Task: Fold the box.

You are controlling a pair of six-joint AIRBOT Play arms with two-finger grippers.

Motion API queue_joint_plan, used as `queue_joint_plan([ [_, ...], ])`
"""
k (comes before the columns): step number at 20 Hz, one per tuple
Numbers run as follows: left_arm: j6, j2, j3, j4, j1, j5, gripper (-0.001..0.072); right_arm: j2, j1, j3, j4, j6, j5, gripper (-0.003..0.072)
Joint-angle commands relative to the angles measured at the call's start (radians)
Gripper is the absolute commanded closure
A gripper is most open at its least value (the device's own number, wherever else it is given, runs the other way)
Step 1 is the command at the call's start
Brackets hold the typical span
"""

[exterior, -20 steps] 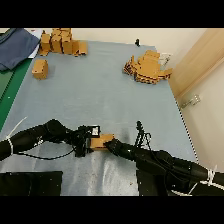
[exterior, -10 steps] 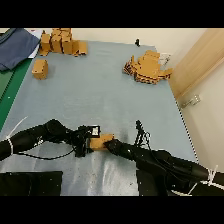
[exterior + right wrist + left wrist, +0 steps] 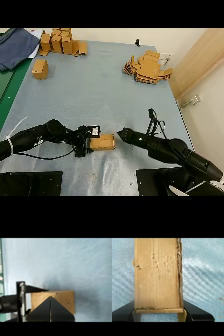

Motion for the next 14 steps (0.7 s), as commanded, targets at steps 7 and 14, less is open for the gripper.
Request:
queue_joint_plan([
  [7,0.0,-0.001,0.002,-0.001,0.0,0.011,0.0355,-0.244,-0.163,0.408,-0.283,-0.06,-0.856,0.0685],
  [14,-0.119,0.0,0.006,-0.007,0.0,0.021,0.0355,-0.327,-0.161,0.419,-0.134,-0.061,-0.724,0.0685],
])
